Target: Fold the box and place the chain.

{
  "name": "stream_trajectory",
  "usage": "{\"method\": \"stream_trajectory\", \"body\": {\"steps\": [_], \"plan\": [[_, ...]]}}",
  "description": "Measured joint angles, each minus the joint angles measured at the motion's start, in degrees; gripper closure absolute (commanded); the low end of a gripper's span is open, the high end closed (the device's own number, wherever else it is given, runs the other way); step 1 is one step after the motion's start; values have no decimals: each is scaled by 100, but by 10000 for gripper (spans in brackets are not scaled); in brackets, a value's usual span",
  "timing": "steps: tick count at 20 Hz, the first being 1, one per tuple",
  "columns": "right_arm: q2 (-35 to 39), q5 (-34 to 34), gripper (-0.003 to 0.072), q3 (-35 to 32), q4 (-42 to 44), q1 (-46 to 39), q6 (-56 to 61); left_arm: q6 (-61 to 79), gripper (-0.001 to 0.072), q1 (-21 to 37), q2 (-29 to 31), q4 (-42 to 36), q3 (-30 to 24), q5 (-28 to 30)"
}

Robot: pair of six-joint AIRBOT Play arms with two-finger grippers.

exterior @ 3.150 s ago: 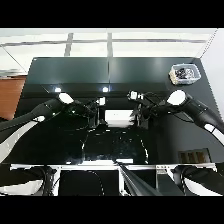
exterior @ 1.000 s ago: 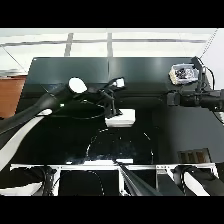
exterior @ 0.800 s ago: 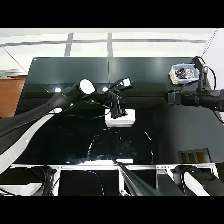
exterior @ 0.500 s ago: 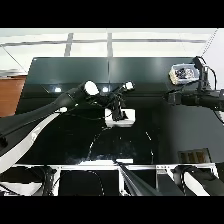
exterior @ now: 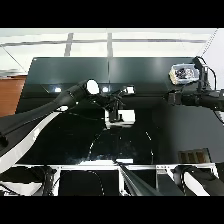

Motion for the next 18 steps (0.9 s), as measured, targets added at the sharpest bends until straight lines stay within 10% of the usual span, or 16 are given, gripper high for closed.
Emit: {"method": "stream_trajectory", "body": {"steps": [4, 9, 18], "plan": [[0, 0, 668, 0, -2, 0, 0, -203, 33, -122, -118, 682, 240, -326], [0, 0, 669, 0, -2, 0, 0, -1309, 468, -431, -280, 1716, 719, -527], [0, -2, 668, -4, -2, 0, 2, -4028, 491, 1213, -168, 3405, 3213, -1919]]}}
